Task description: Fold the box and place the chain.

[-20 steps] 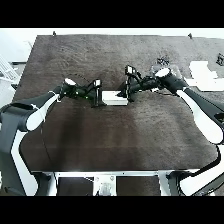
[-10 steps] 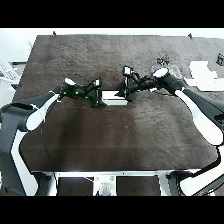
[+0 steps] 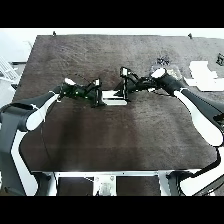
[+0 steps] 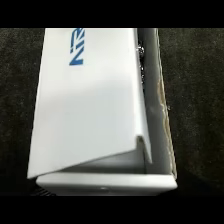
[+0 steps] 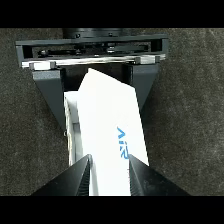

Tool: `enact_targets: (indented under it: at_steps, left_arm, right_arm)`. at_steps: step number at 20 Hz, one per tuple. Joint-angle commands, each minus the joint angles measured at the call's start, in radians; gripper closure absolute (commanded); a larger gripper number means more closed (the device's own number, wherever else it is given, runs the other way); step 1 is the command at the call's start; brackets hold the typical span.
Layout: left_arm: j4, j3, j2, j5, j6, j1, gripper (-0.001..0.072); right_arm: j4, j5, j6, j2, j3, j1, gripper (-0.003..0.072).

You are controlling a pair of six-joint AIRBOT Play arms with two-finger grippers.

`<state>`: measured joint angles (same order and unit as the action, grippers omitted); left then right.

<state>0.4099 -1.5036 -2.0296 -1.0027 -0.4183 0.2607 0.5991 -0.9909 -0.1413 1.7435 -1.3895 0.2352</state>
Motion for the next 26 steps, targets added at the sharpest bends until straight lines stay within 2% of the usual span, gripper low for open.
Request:
enact_targets:
  at_steps: [1, 6, 11, 13, 16, 18, 25, 26]
  left_arm:
    - [0.001, 0.0, 0.0, -0.001, -0.001, 0.001, 0.047]
    - [0.001, 0.0, 0.0, -0.001, -0.001, 0.001, 0.047]
    - [0.001, 0.0, 0.0, -0.001, -0.001, 0.001, 0.047]
    - [0.001, 0.0, 0.0, -0.001, -0.001, 0.001, 0.047]
    - [0.001, 0.0, 0.0, -0.002, -0.001, 0.001, 0.047]
    - [0.001, 0.0, 0.0, -0.001, -0.001, 0.001, 0.047]
    - [0.001, 0.0, 0.0, -0.001, -0.001, 0.001, 0.047]
    - [0.001, 0.0, 0.0, -0.001, -0.001, 0.001, 0.047]
  right_arm:
    - [0.004, 0.003, 0.002, 0.0, 0.01, 0.001, 0.0434]
    - [0.003, 0.002, 0.003, 0.0, 0.03, 0.005, 0.0434]
    - [-0.005, -0.059, 0.01, 0.0, 0.03, 0.024, 0.0424]
    - [-0.02, -0.073, 0.009, 0.0, 0.03, 0.023, 0.0368]
    - [-0.019, -0.076, 0.008, 0.0, 0.033, 0.022, 0.0238]
    - [-0.023, -0.076, 0.005, 0.0, 0.032, 0.021, 0.0213]
    - [-0.163, -0.116, -0.021, -0.013, 0.032, -0.018, 0.0222]
    - [-0.174, -0.131, -0.021, -0.014, 0.032, -0.028, 0.032]
